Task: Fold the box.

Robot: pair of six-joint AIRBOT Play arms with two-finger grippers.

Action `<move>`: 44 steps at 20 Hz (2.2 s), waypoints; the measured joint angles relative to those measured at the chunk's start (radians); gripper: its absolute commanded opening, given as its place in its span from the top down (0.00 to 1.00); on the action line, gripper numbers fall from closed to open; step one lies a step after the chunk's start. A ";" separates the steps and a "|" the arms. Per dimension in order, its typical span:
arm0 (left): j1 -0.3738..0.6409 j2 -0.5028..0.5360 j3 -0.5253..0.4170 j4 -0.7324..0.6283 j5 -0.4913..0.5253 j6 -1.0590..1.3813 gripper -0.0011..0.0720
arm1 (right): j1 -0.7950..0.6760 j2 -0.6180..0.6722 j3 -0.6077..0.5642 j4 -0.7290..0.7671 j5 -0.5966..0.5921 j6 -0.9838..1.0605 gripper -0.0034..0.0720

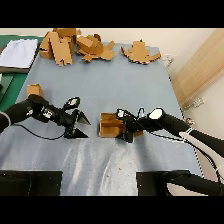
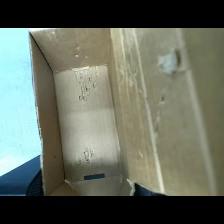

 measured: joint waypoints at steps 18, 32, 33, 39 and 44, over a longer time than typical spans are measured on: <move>-0.172 0.052 -0.087 -0.142 0.365 0.132 0.06 | 0.000 0.000 0.000 0.000 0.002 0.000 0.16; -0.259 0.048 -0.087 -0.142 0.459 0.009 0.06 | 0.000 0.000 0.000 0.000 0.002 0.000 0.16; -0.264 0.043 -0.087 -0.142 0.463 0.006 0.06 | 0.000 0.000 0.000 0.000 0.002 0.000 0.16; -0.284 0.009 -0.060 -0.126 0.472 -0.006 0.06 | 0.000 0.000 0.000 0.000 0.002 0.000 0.16; -0.307 -0.002 -0.049 -0.119 0.473 -0.006 0.06 | 0.000 0.000 0.000 -0.001 0.002 -0.001 0.16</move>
